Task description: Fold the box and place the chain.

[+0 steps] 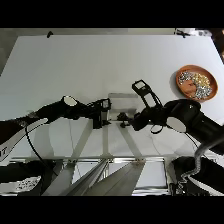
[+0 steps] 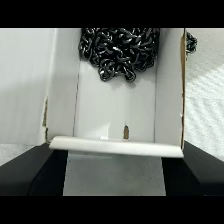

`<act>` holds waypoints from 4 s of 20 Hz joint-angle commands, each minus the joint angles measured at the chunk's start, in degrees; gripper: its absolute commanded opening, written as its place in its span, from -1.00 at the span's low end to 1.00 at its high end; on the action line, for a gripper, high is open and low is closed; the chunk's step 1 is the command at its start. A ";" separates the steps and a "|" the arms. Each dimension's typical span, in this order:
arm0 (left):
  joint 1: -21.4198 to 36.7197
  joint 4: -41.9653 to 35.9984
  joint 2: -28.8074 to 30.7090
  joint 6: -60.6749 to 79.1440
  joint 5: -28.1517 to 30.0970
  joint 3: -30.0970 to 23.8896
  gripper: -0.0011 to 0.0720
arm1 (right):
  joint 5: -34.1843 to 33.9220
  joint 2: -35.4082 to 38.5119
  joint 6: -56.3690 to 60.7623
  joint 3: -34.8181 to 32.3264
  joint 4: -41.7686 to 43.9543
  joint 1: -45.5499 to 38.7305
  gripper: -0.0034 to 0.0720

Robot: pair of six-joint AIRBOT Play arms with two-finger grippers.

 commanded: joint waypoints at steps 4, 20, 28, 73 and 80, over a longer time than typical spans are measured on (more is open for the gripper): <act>0.00 0.00 0.04 0.02 0.00 0.00 -0.40 | -7.43 2.34 0.28 -10.99 -2.49 0.00 0.63; 0.00 0.00 0.04 0.02 0.00 0.00 -0.40 | -27.47 -11.28 -8.28 -14.34 -3.72 0.00 0.23; 0.00 0.00 0.04 0.02 0.02 0.00 -0.40 | -13.22 -10.88 -8.28 -14.34 0.31 0.00 -0.39; 0.00 0.00 0.04 0.02 0.00 0.00 -0.40 | -22.73 -8.24 -0.39 -2.78 7.69 0.00 -0.05; 0.00 0.00 0.04 0.02 0.00 0.00 -0.40 | -9.38 -6.73 6.84 -2.93 12.09 5.40 -0.05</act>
